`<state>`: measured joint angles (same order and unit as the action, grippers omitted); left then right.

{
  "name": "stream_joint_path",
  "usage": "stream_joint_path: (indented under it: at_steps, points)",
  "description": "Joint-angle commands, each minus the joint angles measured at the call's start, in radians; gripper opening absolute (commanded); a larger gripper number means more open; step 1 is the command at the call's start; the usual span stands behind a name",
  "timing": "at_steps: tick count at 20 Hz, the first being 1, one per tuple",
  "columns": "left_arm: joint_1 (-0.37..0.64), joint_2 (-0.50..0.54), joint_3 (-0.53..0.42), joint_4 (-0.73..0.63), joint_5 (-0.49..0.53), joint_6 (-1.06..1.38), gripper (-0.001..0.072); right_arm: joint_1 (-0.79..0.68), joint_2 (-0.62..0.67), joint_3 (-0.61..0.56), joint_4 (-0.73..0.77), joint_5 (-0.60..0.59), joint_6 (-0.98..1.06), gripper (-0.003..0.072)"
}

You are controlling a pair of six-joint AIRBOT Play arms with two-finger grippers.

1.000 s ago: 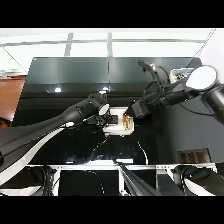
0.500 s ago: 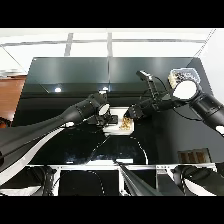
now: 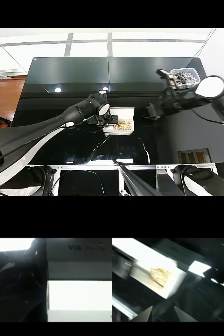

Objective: Fold the box and place the chain.

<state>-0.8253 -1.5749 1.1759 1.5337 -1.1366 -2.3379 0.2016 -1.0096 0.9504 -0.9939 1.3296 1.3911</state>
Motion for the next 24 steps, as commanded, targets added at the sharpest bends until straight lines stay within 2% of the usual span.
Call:
stream_joint_path:
  at_steps: [1, 7, 8, 10, 11, 13, 15, 18, 21, 24]
  points:
    - [0.001, -0.005, 0.000, 0.002, 0.002, 0.000, 0.0026, -0.082, 0.106, 0.000, -0.204, 0.111, 0.055, 0.0331]
    - [0.000, -0.002, 0.005, -0.029, -0.005, 0.021, 0.0027, -0.093, 0.154, 0.000, -0.200, 0.100, 0.057, 0.0331]
    - [-0.002, -0.002, 0.013, -0.027, -0.018, 0.006, 0.0047, -0.093, 0.154, 0.000, -0.200, 0.095, 0.056, 0.0331]
    - [-0.002, 0.004, 0.032, -0.024, -0.029, -0.007, 0.0415, -0.093, 0.154, 0.000, -0.200, 0.079, 0.056, 0.0331]
    - [-0.002, 0.016, 0.040, -0.024, -0.018, 0.006, 0.0519, -0.093, 0.154, 0.000, -0.200, 0.071, 0.056, 0.0331]
    - [-0.011, 0.064, 0.044, 0.008, -0.014, 0.075, 0.0520, -0.093, 0.154, 0.000, -0.201, 0.053, 0.056, 0.0331]
    - [-0.029, 0.136, 0.039, 0.106, -0.032, 0.087, 0.0520, -0.093, 0.154, 0.000, -0.201, 0.029, 0.056, 0.0331]
    - [-0.023, 0.276, -0.021, 0.187, -0.032, 0.109, 0.0519, -0.093, 0.153, 0.000, -0.201, 0.005, 0.056, 0.0331]
    - [0.042, 0.447, -0.171, 0.206, -0.024, 0.108, 0.0519, -0.093, 0.153, -0.003, -0.204, -0.031, 0.056, 0.0333]
    - [0.203, 0.615, -0.377, 0.143, 0.019, 0.153, 0.0520, -0.093, 0.153, -0.010, -0.208, -0.060, 0.056, 0.0333]
